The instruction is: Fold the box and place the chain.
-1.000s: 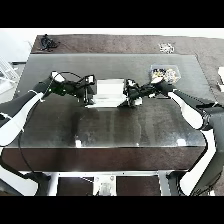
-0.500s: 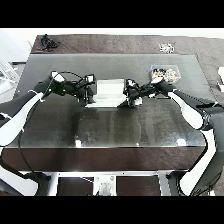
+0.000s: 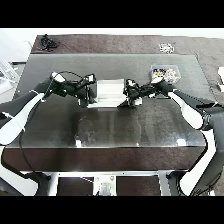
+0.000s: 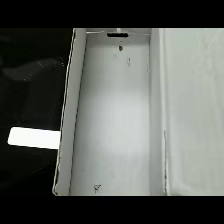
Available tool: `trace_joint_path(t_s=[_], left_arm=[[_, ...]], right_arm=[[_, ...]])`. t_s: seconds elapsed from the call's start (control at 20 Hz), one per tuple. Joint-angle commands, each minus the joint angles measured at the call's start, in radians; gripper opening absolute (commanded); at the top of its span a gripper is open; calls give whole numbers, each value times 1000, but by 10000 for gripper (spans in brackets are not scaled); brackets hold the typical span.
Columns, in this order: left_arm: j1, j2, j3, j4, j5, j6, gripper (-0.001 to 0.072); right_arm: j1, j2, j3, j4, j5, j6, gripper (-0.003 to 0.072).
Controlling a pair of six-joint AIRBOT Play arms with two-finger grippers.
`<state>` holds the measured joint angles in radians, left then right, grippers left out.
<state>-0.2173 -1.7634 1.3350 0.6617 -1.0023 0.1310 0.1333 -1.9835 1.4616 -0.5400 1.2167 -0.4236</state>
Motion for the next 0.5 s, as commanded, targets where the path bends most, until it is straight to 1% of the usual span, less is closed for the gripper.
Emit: trace_joint_path(t_s=[0.0, 0.1, 0.15, 0.2, 0.3, 0.35, 0.4, 0.45], left_arm=[[-24, -18, 0, -24, 13, 19, 299], [-40, -18, 0, -44, 61, 38, 297], [-46, -18, 0, -62, 95, 44, 218], [-51, -18, 0, -70, 106, 56, 170], [-53, -20, 0, -105, 108, 61, 168], [-53, -26, 0, -128, 108, 61, 155], [-53, -35, 0, -138, 102, 64, 53], [-53, -47, 0, -146, 93, 74, 49]], right_arm=[[1, 0, 0, 1, 0, 0, 560], [1, 0, 0, 1, 0, 0, 560], [1, 0, 0, 1, 0, 0, 560], [1, 0, 0, 1, 0, 0, 560], [1, 0, 0, 1, 0, 0, 560], [1, 0, 0, 1, 0, 0, 560], [1, 0, 0, 1, 0, 0, 560], [1, 0, 0, 1, 0, 0, 560]])
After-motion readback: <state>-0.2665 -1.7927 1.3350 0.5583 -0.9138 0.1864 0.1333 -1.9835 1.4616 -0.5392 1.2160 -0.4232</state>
